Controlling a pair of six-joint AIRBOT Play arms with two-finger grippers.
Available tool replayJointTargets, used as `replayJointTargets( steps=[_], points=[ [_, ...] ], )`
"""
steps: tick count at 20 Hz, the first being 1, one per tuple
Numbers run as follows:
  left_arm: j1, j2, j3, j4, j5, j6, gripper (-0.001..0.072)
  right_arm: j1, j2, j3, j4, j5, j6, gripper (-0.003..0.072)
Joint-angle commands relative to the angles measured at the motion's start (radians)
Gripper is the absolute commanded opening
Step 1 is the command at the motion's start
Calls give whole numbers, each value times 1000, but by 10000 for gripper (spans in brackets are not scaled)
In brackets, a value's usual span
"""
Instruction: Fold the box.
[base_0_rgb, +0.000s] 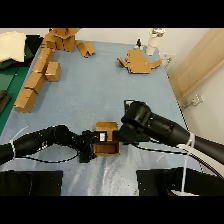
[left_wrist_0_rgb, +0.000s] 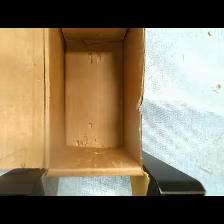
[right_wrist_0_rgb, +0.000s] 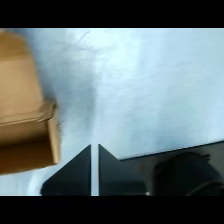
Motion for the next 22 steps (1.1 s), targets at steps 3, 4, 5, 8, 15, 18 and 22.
replayJointTargets(
  steps=[3,4,5,8,15,18,22],
  points=[
    [0,0,0,0,1,0,460,-319,7,-25,26,211,-312,18],
    [0,0,0,0,1,0,460,-426,-20,-40,148,330,-443,1],
    [0,0,0,0,0,0,460,-541,-61,-54,325,441,-590,2],
    [0,0,0,0,0,0,460,-791,-239,-60,885,481,-1072,1],
    [0,0,0,0,0,0,460,-718,-462,-64,1260,149,-1675,1],
    [0,0,0,0,0,0,459,-639,-431,-65,1269,129,-1772,1],
    [0,0,0,0,0,0,460,-579,-335,-108,1232,150,-1830,0]
  ],
)
